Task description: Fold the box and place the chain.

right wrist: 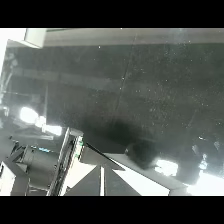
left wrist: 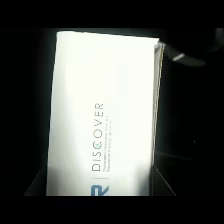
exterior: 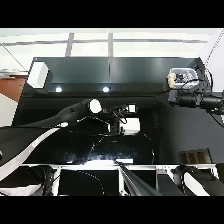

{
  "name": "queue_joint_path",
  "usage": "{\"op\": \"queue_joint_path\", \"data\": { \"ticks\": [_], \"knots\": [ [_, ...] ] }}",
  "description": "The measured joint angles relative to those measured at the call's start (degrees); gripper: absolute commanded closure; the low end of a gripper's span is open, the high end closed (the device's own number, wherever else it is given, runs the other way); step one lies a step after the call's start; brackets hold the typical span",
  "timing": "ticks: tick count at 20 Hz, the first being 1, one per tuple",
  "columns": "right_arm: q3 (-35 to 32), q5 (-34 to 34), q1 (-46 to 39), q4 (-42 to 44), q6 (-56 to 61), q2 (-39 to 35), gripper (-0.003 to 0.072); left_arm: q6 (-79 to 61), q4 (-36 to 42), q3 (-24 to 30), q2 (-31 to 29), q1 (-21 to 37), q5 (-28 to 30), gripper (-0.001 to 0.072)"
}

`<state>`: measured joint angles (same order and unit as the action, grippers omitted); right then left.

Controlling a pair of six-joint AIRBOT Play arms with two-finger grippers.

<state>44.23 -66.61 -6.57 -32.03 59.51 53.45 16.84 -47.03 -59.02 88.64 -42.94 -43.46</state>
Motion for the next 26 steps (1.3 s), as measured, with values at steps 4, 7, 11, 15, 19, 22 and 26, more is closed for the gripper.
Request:
{"op": "queue_joint_path", "data": {
  "ticks": [4, 7, 11, 15, 19, 22, 26],
  "knots": [
    [0.0, 0.3, -0.6, 0.0, 0.0, 0.0, 0.0657, 13.3, -10.6, -1.8, -2.5, 4.5, -5.2, 0.0436],
    [0.0, 0.6, -1.0, 0.0, -0.1, 0.0, 0.0657, 21.0, -16.3, -2.3, -5.5, 12.1, -10.7, 0.0427],
    [0.0, 0.8, -1.3, -0.1, -0.2, 0.0, 0.0657, 28.9, -20.3, -2.5, -9.8, 27.1, -18.1, 0.0419],
    [0.0, 0.9, -1.4, -1.5, -0.2, 0.0, 0.0657, 34.2, -21.6, -2.5, -12.6, 45.8, -22.9, 0.0419],
    [0.0, 0.9, -1.4, -2.2, -0.1, 0.0, 0.0657, 36.9, -21.9, -2.5, -13.2, 62.6, -24.0, 0.0418],
    [0.0, 0.9, -1.4, -2.4, 0.4, 0.0, 0.0657, 37.6, -22.0, -2.5, -13.2, 70.8, -19.4, 0.0419],
    [0.0, 0.9, -1.4, -2.5, 1.4, 0.0, 0.0657, 35.5, -20.0, -2.5, -11.7, 74.1, -11.6, 0.0418]
  ]
}}
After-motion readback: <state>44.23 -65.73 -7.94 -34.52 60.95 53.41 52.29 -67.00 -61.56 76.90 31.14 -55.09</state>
